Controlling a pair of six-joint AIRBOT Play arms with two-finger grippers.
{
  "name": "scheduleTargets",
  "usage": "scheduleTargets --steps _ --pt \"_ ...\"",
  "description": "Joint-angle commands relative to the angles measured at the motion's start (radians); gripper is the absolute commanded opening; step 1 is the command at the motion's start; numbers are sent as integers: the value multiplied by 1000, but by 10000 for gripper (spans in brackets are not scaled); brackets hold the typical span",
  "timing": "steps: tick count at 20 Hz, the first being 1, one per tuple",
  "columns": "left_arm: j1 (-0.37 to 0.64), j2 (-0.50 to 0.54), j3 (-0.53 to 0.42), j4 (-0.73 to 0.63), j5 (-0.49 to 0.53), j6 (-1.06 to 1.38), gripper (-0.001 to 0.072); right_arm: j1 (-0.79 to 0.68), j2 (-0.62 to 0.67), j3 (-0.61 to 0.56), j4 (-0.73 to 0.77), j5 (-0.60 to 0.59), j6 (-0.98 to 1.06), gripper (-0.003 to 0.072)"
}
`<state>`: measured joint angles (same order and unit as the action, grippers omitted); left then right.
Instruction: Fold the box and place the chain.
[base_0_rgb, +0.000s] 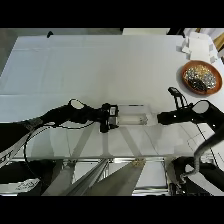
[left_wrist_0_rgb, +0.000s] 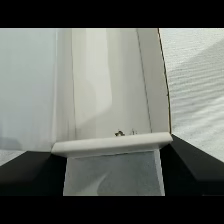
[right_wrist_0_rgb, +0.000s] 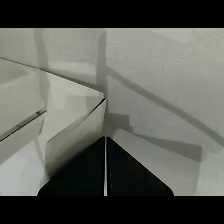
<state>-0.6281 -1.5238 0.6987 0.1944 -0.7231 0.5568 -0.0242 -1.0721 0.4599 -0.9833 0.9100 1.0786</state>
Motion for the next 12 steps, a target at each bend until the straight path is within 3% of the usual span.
scheduleTargets --steps 1,5,9,12 --pt "1 -1 1 0 1 0 73 29 -25 -1 129 -1 -40 17" --pt "1 -1 1 0 1 0 73 29 36 -1 123 23 -40 23" --pt "1 -1 1 0 0 0 73 29 102 -1 138 77 -35 176" --pt "1 0 1 0 1 0 73 29 102 -1 161 103 -31 207"
